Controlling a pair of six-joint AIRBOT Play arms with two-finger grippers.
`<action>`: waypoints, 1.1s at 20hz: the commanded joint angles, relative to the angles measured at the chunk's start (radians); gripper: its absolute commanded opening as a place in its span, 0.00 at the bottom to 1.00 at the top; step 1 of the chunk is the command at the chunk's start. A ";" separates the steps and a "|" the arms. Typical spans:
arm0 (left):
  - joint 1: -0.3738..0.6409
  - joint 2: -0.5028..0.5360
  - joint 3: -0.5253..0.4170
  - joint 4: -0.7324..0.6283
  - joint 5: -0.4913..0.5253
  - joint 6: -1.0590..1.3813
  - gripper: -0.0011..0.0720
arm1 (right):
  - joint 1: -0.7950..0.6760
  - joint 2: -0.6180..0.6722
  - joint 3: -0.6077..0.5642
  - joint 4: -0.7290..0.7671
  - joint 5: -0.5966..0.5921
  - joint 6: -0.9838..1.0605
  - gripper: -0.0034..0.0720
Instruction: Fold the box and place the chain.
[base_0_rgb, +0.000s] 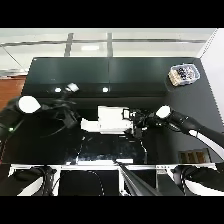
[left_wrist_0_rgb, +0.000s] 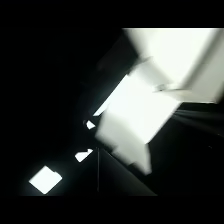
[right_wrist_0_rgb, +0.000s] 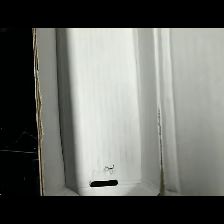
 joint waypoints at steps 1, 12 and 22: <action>0.211 -0.032 -0.081 -0.078 -0.095 -0.491 0.06 | 0.001 -0.001 0.000 0.000 0.000 0.000 0.23; 0.123 -0.425 -0.108 -0.601 -0.085 -0.104 0.05 | 0.001 -0.001 0.000 0.000 0.000 0.000 0.23; 0.096 -0.424 -0.006 -0.737 -0.226 0.014 0.76 | 0.001 -0.001 0.000 0.000 0.000 0.000 0.23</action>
